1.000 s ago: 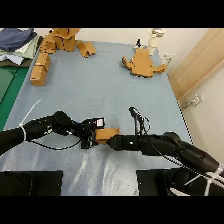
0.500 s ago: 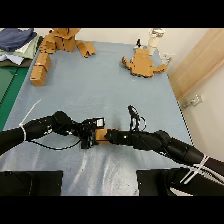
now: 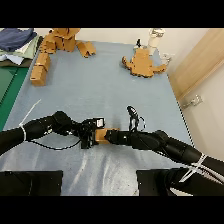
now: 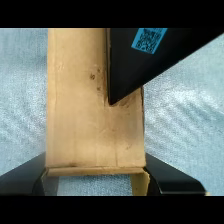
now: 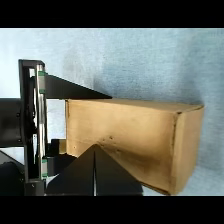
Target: Fold the box.
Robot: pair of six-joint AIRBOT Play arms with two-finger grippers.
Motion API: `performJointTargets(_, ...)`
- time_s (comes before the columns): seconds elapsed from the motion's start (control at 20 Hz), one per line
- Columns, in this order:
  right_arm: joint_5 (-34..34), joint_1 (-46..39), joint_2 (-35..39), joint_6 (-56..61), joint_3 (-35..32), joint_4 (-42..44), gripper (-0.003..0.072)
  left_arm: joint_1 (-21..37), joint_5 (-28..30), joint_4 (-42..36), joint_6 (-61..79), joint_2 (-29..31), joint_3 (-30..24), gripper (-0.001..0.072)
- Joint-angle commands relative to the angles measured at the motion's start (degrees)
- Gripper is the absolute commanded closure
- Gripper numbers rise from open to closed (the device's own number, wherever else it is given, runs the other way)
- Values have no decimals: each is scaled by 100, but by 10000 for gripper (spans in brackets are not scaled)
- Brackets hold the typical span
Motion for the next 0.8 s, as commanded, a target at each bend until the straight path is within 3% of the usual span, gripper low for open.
performJointTargets(0.0,-35,2,-50,-7,0,-33,684,-2,0,0,-2,2,0,374)
performJointTargets(0.75,-17,4,219,0,122,-74,685,-2,0,0,-2,2,0,374)
